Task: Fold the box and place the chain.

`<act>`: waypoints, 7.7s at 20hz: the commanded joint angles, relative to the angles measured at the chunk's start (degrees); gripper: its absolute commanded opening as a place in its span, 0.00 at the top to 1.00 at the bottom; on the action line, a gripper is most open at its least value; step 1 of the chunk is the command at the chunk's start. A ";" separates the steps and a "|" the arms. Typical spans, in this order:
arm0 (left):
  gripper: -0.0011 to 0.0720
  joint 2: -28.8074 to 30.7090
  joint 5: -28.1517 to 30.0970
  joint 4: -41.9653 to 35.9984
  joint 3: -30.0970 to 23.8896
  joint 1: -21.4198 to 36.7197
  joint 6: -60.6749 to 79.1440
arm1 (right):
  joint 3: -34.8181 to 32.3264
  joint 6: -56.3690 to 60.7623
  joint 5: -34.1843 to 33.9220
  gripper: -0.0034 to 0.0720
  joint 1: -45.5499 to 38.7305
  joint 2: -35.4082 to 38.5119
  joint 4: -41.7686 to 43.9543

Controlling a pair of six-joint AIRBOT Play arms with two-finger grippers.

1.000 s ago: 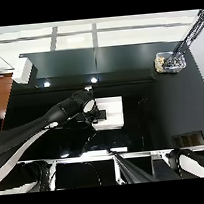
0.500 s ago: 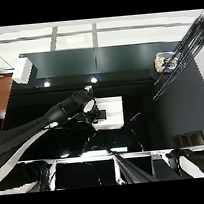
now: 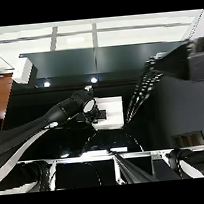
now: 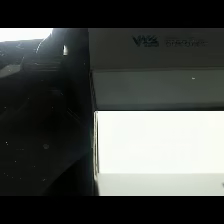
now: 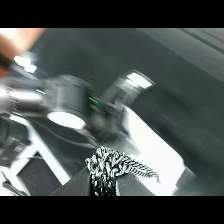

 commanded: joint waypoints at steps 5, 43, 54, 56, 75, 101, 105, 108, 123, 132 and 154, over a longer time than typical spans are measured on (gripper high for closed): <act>0.95 -0.04 0.00 0.02 0.04 0.00 0.00 | -5.55 -0.02 -10.23 0.94 7.87 -0.70 0.79; 0.95 -0.59 -3.28 0.24 -0.02 0.00 0.04 | -42.53 11.47 -21.07 0.58 -4.98 -0.57 -31.34; 0.14 4.76 -1.77 6.62 0.70 0.37 1.79 | -42.58 11.19 -21.09 0.58 -4.96 -0.59 -31.30; 0.10 8.46 -2.34 7.80 0.57 0.35 4.98 | -42.58 11.19 -21.07 0.58 -4.96 -0.59 -31.32; 0.00 31.54 -1.22 -48.61 -33.99 41.57 126.73 | -42.69 12.26 -22.14 0.58 -4.96 -0.63 -28.92; 0.01 12.66 13.53 -52.33 -29.94 26.29 148.76 | -42.69 13.88 -24.81 0.58 -4.96 -0.63 -28.63; 0.01 12.48 14.43 -53.59 -29.70 26.32 148.54 | -42.69 13.86 -24.81 0.58 -4.96 -0.63 -28.04; 0.01 12.46 14.45 -54.40 -29.70 25.64 148.58 | -42.69 13.86 -24.81 0.58 -4.96 -0.63 -27.87; 0.01 12.46 16.72 -55.47 -29.59 22.23 149.48 | -42.69 13.86 -24.83 0.58 -4.96 -0.63 -27.82; 0.46 12.46 18.27 -55.71 -29.59 21.99 148.80 | -42.69 13.81 -25.16 0.58 -4.92 -0.63 -27.63; 0.46 12.48 19.74 -55.71 -29.59 21.55 148.76 | -40.83 -14.93 -42.51 0.12 11.19 -15.39 -4.28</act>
